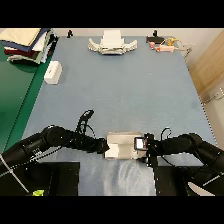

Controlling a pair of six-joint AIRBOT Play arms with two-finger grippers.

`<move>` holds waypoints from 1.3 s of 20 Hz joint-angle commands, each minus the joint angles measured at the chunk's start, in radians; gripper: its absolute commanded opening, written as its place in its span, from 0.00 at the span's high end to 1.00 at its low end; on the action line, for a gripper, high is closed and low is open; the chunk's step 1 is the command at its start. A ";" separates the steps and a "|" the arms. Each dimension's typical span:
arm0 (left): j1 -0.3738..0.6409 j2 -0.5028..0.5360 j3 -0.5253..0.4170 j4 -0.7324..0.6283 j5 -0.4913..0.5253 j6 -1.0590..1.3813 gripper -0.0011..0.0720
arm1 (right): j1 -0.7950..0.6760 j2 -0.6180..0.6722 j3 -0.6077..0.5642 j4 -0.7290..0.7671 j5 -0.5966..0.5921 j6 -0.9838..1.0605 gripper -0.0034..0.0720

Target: Fold the box.

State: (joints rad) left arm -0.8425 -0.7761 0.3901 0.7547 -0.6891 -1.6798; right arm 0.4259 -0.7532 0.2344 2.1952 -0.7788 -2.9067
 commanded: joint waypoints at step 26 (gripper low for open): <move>-0.417 -0.602 0.564 0.751 -0.429 -1.025 0.68 | 0.000 0.000 0.001 0.000 0.000 0.000 0.28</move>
State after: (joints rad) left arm -1.2514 -1.3430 0.9367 1.4811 -1.0996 -2.6381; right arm 0.4259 -0.7532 0.2344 2.1952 -0.7788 -2.9070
